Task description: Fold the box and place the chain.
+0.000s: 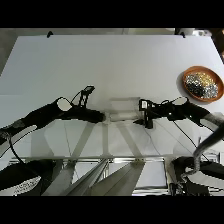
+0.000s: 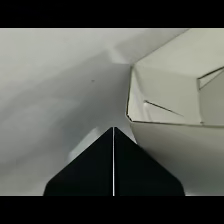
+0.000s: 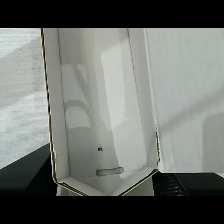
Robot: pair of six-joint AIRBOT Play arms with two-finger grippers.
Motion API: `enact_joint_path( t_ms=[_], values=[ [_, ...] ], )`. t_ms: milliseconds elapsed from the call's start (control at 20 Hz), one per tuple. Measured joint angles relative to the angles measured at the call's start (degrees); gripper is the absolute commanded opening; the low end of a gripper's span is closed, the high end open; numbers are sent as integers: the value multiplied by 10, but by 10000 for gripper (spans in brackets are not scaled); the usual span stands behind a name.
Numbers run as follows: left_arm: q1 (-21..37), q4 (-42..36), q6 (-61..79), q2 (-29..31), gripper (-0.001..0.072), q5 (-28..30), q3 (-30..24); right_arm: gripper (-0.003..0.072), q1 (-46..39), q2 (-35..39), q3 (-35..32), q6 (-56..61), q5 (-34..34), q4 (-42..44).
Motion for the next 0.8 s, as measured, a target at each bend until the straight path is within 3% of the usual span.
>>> enact_joint_path(
  t_ms=[350,550,800],
  values=[
    [-16,-30,39,56,15,15,0,447,0,0,0,0,0,0],
    [-35,-35,44,68,164,24,0,447,0,0,0,0,0,0],
    [-47,-37,44,72,214,28,3,447,0,0,0,0,0,0]
  ],
)
